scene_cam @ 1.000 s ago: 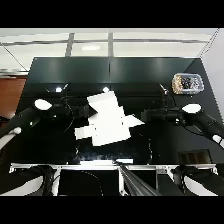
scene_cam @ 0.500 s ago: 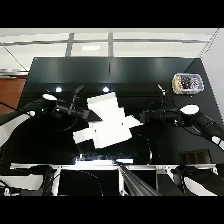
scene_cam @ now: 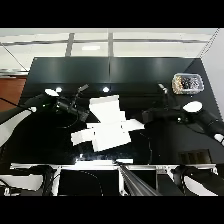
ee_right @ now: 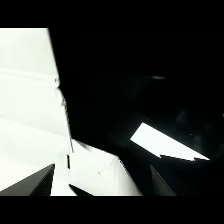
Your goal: Fold the box and place the chain.
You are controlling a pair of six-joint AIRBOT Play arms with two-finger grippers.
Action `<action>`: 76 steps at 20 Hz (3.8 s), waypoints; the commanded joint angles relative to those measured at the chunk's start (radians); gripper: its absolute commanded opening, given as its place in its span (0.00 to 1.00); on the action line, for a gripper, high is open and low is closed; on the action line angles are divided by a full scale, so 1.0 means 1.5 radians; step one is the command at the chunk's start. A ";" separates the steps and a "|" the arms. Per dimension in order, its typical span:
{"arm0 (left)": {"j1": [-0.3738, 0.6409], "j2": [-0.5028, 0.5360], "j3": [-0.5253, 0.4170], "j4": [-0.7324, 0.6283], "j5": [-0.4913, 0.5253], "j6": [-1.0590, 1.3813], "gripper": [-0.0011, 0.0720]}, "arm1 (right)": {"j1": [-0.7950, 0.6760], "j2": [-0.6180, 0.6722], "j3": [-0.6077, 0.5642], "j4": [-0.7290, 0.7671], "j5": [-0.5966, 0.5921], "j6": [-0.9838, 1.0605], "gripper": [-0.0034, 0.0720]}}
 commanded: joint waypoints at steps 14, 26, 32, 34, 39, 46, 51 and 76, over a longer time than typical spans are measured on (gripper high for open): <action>-0.222 0.140 -0.079 -0.016 0.346 0.368 0.05 | -0.128 0.001 0.149 -0.267 0.149 -0.158 0.97; -0.222 0.110 -0.078 0.117 0.365 0.383 0.05 | -0.027 0.001 0.101 -0.346 0.173 -0.204 0.97; -0.222 0.110 -0.078 0.117 0.364 0.383 0.05 | 0.111 0.000 0.017 -0.299 0.131 -0.207 0.97; -0.222 0.110 -0.078 0.117 0.364 0.383 0.05 | 0.152 0.000 -0.005 -0.299 0.104 -0.220 0.97; -0.222 0.110 -0.078 0.117 0.363 0.383 0.05 | 0.229 0.000 -0.026 -0.320 0.044 -0.282 0.97; -0.222 0.110 -0.078 0.117 0.361 0.383 0.05 | 0.290 0.000 -0.026 -0.309 -0.012 -0.284 0.97; -0.222 0.110 -0.078 0.117 0.361 0.383 0.05 | 0.291 0.002 -0.025 -0.341 0.021 -0.223 0.95; -0.222 0.110 -0.078 0.117 0.361 0.382 0.05 | 0.338 0.006 0.022 -0.359 -0.023 -0.170 0.94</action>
